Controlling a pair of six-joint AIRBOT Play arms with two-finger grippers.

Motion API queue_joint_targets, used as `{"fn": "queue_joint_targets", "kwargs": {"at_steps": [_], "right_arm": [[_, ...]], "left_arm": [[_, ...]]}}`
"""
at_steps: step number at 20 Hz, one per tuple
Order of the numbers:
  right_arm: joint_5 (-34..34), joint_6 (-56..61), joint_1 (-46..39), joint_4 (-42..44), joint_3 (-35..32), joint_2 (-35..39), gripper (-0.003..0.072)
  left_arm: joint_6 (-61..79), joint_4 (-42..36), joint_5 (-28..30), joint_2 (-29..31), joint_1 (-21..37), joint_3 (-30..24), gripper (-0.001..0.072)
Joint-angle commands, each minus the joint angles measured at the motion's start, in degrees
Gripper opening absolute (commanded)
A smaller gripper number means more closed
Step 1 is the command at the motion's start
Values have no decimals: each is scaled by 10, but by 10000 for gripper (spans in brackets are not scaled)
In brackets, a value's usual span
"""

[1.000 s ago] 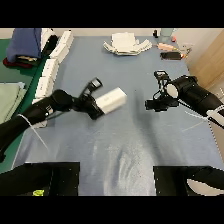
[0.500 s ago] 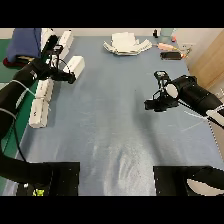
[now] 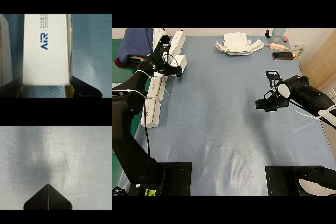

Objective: Fold the box.

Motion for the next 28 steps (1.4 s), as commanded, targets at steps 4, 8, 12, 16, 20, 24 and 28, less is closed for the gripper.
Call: {"fn": "queue_joint_targets", "kwargs": {"at_steps": [4, 8, 12, 16, 20, 24, 28], "right_arm": [[-29, 0, 0, 1, 0, 0, 3], [-35, 0, 0, 9, 0, 0, 3], [-35, 0, 0, 15, 0, 0, 3], [-35, 0, 0, 23, 0, 0, 3], [-35, 0, 0, 27, 0, 0, 3], [-35, 0, 0, 31, 0, 0, 3], [-35, 0, 0, 31, 0, 0, 3]], "left_arm": [[-23, 11, 24, -33, 3, 40, 477], [-20, 13, 24, -42, 3, 40, 477], [-20, 13, 24, -44, 2, 40, 477], [-20, 12, 25, -44, 2, 40, 477], [-20, 12, 30, -48, 2, 40, 498], [-21, 13, 26, -54, 2, 40, 693], [-20, 20, 4, -48, 5, 40, 693]]}}
